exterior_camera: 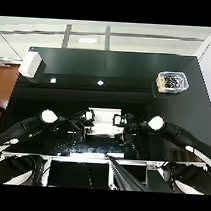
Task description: Fold the box and place the chain.
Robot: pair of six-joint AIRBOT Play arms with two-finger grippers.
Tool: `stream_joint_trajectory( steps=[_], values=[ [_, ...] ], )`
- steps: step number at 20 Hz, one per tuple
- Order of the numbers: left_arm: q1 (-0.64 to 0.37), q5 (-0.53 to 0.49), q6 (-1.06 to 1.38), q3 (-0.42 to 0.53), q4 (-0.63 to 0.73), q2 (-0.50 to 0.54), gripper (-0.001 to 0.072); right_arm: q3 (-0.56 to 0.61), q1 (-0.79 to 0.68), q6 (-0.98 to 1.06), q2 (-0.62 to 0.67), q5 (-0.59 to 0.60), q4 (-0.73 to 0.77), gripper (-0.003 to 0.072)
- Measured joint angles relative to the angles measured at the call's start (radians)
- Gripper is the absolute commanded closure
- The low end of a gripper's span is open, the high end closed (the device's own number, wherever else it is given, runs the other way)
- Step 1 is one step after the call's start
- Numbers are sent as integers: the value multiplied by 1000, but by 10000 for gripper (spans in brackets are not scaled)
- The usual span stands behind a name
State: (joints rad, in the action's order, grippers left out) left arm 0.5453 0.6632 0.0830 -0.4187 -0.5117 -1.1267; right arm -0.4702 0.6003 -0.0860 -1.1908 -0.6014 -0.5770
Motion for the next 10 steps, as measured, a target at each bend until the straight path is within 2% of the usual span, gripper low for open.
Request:
stream_joint_trajectory(
  steps=[1,2,3,4,10],
  values=[
    [0,0,0,0,0,0,400,0,0,0,0,0,0,146],
    [0,0,0,0,0,0,472,0,0,0,0,0,0,146],
    [0,-1,0,0,0,0,608,0,0,0,0,0,0,147],
    [0,-1,0,0,0,0,680,0,0,1,0,0,1,146],
    [-23,4,-70,-5,-90,57,679,0,0,3,0,1,1,147]
  ],
)
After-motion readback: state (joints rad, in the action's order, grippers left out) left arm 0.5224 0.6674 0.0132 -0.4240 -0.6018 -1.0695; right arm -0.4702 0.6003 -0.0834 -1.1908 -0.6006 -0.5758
